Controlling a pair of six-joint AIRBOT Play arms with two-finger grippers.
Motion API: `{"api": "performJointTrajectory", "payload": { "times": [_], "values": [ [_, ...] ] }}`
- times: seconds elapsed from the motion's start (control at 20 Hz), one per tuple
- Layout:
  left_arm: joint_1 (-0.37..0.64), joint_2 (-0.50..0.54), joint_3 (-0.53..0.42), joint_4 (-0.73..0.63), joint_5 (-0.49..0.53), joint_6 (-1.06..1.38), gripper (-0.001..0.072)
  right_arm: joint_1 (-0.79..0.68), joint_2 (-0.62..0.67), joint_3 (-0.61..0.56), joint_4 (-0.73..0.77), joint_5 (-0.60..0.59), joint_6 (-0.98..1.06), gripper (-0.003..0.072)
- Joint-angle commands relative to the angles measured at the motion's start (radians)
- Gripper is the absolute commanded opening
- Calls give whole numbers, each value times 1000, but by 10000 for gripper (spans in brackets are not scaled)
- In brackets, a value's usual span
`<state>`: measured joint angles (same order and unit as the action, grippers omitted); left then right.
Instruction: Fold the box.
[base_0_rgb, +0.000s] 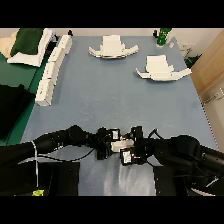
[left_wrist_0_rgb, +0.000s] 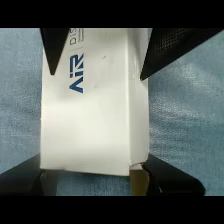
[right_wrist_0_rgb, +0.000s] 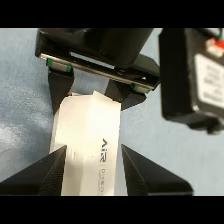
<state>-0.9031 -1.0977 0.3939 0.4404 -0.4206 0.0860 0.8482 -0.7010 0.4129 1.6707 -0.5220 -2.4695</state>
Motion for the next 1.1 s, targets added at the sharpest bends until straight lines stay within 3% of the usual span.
{"api": "performJointTrajectory", "payload": {
  "times": [0.0, 0.6, 0.65, 0.7, 0.75, 1.05],
  "values": [
    [0, 0, 1, 1, 0, 2, 540, 0, 11, 14, -7, 3, 0, 506],
    [0, 0, 1, 1, 0, 2, 540, -34, -10, 20, -55, 38, 38, 505],
    [0, 0, 1, 1, 0, 2, 540, -34, -21, 20, -46, 35, 55, 497],
    [0, 0, 1, 1, 0, 2, 540, -33, -31, 19, -27, 32, 54, 393],
    [0, 0, 1, 1, 0, 2, 540, -30, -37, 19, -12, 31, 54, 370],
    [0, 0, 1, 1, 0, 2, 540, -28, -40, 19, 72, -6, 53, 370]
  ]
}}
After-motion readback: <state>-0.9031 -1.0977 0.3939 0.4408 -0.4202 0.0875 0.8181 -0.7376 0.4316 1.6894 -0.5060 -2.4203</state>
